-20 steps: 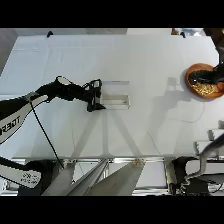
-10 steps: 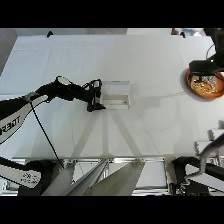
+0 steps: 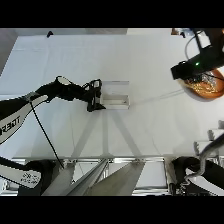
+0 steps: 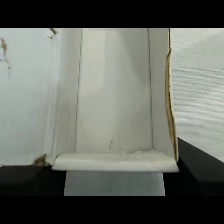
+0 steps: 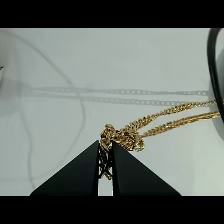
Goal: Fold the box and place the chain.
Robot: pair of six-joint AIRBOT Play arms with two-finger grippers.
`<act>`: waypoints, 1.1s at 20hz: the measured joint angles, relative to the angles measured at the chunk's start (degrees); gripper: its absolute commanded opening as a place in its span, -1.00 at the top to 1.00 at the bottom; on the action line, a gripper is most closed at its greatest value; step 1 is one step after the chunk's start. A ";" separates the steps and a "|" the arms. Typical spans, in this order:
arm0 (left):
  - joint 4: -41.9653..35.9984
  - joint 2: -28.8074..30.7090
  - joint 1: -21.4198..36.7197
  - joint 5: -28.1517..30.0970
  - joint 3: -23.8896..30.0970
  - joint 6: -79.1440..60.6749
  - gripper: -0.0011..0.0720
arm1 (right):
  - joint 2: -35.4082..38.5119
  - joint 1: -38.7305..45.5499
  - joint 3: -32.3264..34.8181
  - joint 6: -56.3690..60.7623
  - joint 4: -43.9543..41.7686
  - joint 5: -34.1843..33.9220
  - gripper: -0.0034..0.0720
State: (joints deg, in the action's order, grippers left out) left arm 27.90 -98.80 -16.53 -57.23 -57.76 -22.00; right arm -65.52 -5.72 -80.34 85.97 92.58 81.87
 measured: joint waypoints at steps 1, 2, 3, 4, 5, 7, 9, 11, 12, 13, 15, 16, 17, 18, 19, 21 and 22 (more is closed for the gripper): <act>0.00 0.00 0.00 0.00 0.00 0.00 0.58 | 0.07 -2.08 0.09 0.28 -0.07 -0.20 0.90; -0.02 0.00 0.00 0.00 0.00 0.00 0.58 | 0.09 -3.91 0.11 0.52 -0.42 -0.42 0.90; -0.02 0.00 0.00 0.00 0.00 0.00 0.58 | 0.13 -5.77 0.11 0.76 -0.68 -1.14 0.90; 0.00 0.00 0.00 -0.02 0.00 0.00 0.58 | 0.07 -7.41 0.11 1.03 -0.92 -1.73 0.90; -0.02 0.00 0.00 0.00 0.00 0.00 0.58 | -0.09 -9.05 0.11 1.33 -1.25 -2.60 0.90; -0.02 0.00 0.00 0.00 0.00 0.00 0.58 | -0.61 -11.91 0.13 1.95 -1.62 -4.28 0.90; 0.00 0.00 0.00 0.00 0.00 0.00 0.58 | -1.77 -14.40 0.13 2.32 -2.89 -5.99 0.90; 0.00 0.00 0.00 0.00 0.00 0.00 0.58 | -3.65 -16.57 0.13 2.51 -4.33 -7.69 0.90; -0.02 0.00 0.00 0.00 0.00 0.00 0.58 | -4.79 -17.59 0.13 2.54 -4.81 -8.52 0.90; 0.00 0.00 0.00 0.00 0.00 0.00 0.58 | -6.14 -18.69 0.13 2.56 -5.38 -9.51 0.90; 0.00 0.00 0.00 0.00 0.00 0.00 0.58 | -8.96 -20.70 0.13 2.60 -6.05 -11.87 0.90; -0.02 0.00 0.00 0.00 0.00 0.00 0.58 | -10.58 -21.64 0.13 2.64 -6.23 -13.11 0.90; -0.02 0.00 0.00 0.00 0.00 0.00 0.58 | -12.02 -22.49 0.13 2.69 -6.36 -14.12 0.90; -0.02 0.00 0.00 0.00 0.00 0.00 0.58 | -13.60 -23.28 0.13 2.67 -6.51 -14.91 0.90; 0.00 0.00 0.00 0.00 0.00 0.00 0.58 | -15.04 -23.91 0.13 2.69 -6.60 -15.50 0.90; -0.02 0.00 0.00 0.00 0.00 0.00 0.58 | -17.97 -24.72 0.13 2.69 -6.75 -16.37 0.90; -0.02 0.00 0.00 0.00 0.00 -0.02 0.58 | -19.47 -24.94 0.13 2.71 -6.73 -16.65 0.90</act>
